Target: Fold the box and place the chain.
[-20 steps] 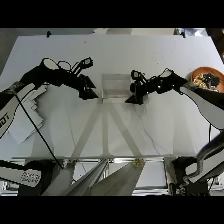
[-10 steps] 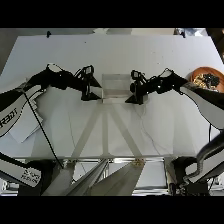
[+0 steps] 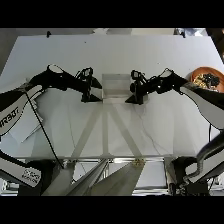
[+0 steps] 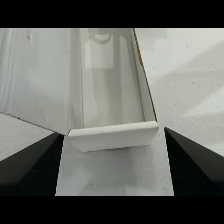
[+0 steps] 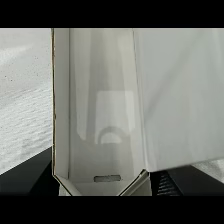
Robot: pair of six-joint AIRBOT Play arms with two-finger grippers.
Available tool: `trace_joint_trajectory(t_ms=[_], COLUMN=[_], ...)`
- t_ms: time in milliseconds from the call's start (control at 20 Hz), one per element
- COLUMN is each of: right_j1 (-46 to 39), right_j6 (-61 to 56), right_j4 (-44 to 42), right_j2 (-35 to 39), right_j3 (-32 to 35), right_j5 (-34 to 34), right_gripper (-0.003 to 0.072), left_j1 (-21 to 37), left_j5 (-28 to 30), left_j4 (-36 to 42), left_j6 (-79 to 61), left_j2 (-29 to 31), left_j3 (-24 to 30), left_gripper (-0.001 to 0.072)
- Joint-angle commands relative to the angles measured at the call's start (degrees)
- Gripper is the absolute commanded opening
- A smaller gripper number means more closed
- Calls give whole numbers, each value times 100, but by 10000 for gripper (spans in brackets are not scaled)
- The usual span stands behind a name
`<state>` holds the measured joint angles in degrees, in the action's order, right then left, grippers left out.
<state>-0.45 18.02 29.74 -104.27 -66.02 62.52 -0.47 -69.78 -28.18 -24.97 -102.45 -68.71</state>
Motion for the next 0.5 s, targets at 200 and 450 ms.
trace_joint_trajectory(t_ms=[200,450], right_j1=[2,2], right_j6=[-2,-2], right_j4=[-2,-2], right_j2=[4,4], right_j3=[-2,-2], right_j5=[2,2], right_gripper=[458,458], left_j1=[2,-42], left_j5=[-74,13], left_j4=[144,476], left_j6=[599,592], left_j2=[-164,-177], left_j3=[50,175], left_gripper=[703,703])
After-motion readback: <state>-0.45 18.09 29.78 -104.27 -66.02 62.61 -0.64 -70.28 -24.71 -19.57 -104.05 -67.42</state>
